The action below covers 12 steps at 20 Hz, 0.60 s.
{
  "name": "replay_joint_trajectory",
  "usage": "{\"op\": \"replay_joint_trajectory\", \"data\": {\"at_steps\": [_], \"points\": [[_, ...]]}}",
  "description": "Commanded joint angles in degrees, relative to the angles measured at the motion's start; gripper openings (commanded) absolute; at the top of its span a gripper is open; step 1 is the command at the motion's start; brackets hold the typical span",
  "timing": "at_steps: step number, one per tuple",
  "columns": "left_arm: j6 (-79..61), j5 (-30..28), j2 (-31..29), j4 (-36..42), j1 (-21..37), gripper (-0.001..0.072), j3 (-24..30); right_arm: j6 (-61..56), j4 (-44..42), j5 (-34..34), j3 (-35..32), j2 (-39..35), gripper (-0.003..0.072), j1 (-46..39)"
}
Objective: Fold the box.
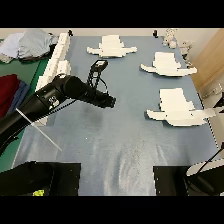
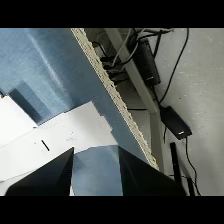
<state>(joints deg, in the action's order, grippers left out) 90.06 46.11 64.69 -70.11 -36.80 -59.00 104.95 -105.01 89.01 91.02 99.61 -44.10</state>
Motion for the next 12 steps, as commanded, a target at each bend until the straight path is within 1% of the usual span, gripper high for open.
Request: {"op": "replay_joint_trajectory", "data": {"at_steps": [1,5,8,9,10,11,12], "points": [[0.0,-0.1,0.0,3.0,0.1,0.0014,0.0,7.3,-5.3,1.2,3.0,5.6,0.0441,-2.3],[0.0,-0.3,0.0,3.7,0.1,0.0014,0.0,9.4,-7.6,3.2,6.8,10.2,0.0441,-2.3],[1.4,-0.8,0.0,4.4,0.1,0.0014,0.0,11.5,-9.4,4.5,7.1,11.9,0.0440,-2.3],[1.4,-0.9,0.0,4.5,0.1,0.0014,0.0,12.2,-10.4,5.8,7.1,12.4,0.0429,-2.3],[1.4,-0.9,0.0,4.5,0.1,0.0014,0.0,12.9,-11.7,7.3,7.1,12.8,0.0368,-2.3],[1.4,-1.0,0.0,4.6,0.1,0.0013,0.0,13.2,-13.2,9.0,7.0,13.1,0.0343,-2.3],[1.6,-1.0,0.0,4.6,0.1,0.0014,0.0,13.2,-14.3,10.0,7.0,13.1,0.0338,-2.2]]}}
